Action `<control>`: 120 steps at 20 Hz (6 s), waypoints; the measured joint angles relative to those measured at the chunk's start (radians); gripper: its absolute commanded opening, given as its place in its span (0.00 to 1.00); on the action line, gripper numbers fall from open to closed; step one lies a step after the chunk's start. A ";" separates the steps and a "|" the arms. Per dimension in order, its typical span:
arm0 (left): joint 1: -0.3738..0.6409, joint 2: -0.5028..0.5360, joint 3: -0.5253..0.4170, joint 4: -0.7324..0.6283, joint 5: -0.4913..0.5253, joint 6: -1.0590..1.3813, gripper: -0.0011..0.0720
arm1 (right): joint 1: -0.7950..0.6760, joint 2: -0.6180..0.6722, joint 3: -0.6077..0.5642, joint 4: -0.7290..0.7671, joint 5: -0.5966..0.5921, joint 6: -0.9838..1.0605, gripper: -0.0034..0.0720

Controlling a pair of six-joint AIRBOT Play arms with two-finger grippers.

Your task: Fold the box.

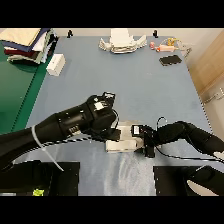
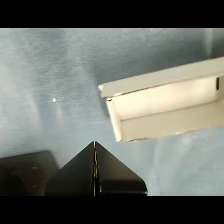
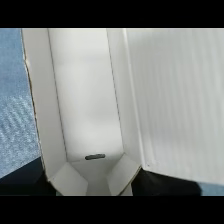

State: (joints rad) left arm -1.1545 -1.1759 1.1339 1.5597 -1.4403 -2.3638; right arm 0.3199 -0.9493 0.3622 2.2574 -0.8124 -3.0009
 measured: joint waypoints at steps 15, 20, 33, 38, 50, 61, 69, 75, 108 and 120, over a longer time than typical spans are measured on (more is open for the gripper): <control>0.406 0.350 -0.498 -0.462 0.407 1.473 0.97 | 0.000 0.000 0.000 -0.002 0.000 0.000 0.84; 0.463 0.375 -0.665 -0.576 0.575 1.872 0.96 | 0.000 0.000 0.000 -0.002 0.000 0.000 0.84; 0.422 0.206 -0.768 -0.944 0.845 2.398 0.96 | 0.000 0.000 0.000 -0.002 0.000 0.000 0.84; 0.407 0.184 -0.767 -0.982 0.856 2.459 0.96 | 0.000 0.000 0.000 -0.002 0.000 0.000 0.84; 0.364 0.162 -0.767 -1.030 0.874 2.480 0.96 | 0.000 0.000 0.000 -0.002 0.000 0.000 0.84; 0.362 0.129 -0.767 -1.091 0.894 2.480 0.96 | 0.000 0.000 0.000 -0.002 0.000 0.000 0.84; 0.357 0.116 -0.766 -1.113 0.907 2.480 0.62 | 0.000 0.000 0.000 -0.002 0.000 0.000 0.84; 0.351 0.111 -0.766 -1.109 0.922 2.480 0.62 | 0.000 0.000 0.000 -0.002 0.000 0.000 0.84; 0.349 0.109 -0.765 -1.109 0.960 2.480 0.62 | 0.000 0.312 0.123 -0.317 -0.333 0.753 0.66; 0.349 0.109 -0.765 -1.108 0.959 2.480 0.62 | 0.000 0.001 0.265 0.021 -0.051 1.068 0.05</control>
State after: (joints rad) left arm -0.8051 -1.0664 0.3687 0.4515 -0.4812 0.1158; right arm 0.3202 -0.9482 0.6270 2.2784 -0.8639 -1.9331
